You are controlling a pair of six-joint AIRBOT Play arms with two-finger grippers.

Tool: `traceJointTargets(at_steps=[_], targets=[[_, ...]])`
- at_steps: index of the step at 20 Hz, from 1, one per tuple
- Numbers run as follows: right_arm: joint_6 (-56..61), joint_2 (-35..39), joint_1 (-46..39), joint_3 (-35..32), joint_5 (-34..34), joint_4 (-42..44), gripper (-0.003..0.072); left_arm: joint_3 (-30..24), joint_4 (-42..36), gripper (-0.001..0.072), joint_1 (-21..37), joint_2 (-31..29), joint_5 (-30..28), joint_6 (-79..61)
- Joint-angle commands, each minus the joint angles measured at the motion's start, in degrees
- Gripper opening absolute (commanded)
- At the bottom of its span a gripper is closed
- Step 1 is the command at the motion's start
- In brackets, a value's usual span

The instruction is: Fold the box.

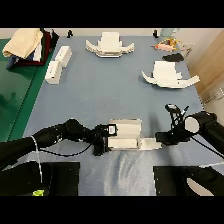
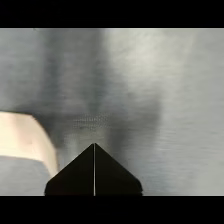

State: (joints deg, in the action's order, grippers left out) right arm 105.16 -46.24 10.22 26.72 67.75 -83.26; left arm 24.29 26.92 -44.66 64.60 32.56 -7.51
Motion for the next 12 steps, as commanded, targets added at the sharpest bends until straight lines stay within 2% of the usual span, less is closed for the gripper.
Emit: traceJointTargets(at_steps=[1,7,12], targets=[[-5.07,-1.18,-0.22,-1.84,-1.97,10.45,0.0003,0.04,0.02,0.0461,0.02,-0.04,-0.02,-0.02],[-13.94,-1.18,-0.22,-1.77,-2.62,21.70,0.0004,0.04,0.04,0.0462,0.02,-0.04,-0.02,-0.02],[-14.88,0.13,-0.22,0.68,-2.47,23.02,0.0005,0.04,0.04,0.0462,0.00,-0.04,-0.02,-0.02]])
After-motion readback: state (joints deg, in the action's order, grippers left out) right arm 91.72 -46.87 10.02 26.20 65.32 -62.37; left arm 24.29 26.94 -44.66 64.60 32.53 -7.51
